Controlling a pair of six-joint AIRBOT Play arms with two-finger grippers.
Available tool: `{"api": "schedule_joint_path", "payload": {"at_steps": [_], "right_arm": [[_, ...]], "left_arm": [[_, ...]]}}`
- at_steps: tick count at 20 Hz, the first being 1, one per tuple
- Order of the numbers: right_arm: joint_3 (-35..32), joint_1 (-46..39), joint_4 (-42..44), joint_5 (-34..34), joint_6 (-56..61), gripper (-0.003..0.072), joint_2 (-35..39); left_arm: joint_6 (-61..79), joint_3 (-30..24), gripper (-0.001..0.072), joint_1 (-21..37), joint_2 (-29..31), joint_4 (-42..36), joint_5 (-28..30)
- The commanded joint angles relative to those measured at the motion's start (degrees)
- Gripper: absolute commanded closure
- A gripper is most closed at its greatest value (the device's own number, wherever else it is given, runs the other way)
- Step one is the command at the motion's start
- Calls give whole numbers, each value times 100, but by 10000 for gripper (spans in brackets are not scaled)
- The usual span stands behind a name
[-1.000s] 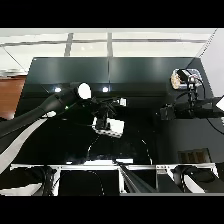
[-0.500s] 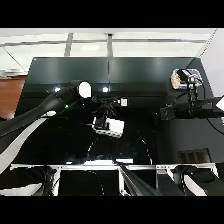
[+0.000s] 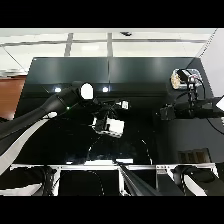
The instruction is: Fold the box and place the chain.
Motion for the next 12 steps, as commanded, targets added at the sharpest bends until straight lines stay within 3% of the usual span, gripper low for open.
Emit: {"api": "schedule_joint_path", "payload": {"at_steps": [1, 12], "right_arm": [[-2, -2, 2, 2, 2, 671, 4], [-2, -2, 2, 2, 2, 671, 4]], "left_arm": [[-107, 4, 0, -11, 2, 79, -17], [-256, -20, 0, -179, -9, 284, 13]]}}
